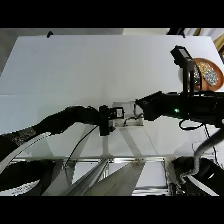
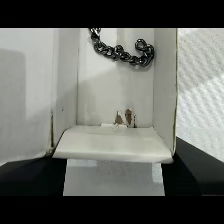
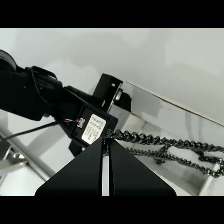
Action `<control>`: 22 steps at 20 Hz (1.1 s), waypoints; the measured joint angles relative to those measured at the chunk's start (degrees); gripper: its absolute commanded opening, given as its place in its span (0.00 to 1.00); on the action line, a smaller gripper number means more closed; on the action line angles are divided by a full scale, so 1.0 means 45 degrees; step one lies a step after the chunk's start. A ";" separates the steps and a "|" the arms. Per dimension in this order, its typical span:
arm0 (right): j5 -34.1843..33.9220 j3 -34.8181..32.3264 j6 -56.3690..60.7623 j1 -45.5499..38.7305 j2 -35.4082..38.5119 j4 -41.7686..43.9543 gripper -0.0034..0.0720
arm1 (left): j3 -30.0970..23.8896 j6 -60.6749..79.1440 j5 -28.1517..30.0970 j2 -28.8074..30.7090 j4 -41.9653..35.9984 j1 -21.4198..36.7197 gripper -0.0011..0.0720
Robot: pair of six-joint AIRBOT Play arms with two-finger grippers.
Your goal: Fold the box and place the chain.
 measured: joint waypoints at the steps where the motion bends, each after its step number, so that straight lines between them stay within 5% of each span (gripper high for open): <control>1: -0.0044 -0.0005 0.0000 0.0000 -0.0024 -0.0058 0.06 | 0.0000 0.0000 0.0000 0.0000 0.0000 0.0000 0.30; 22: -0.2696 -0.3570 -0.0010 0.1205 -0.3225 0.0126 0.07 | 0.0000 -0.0005 0.0005 0.0000 0.0000 0.0000 0.30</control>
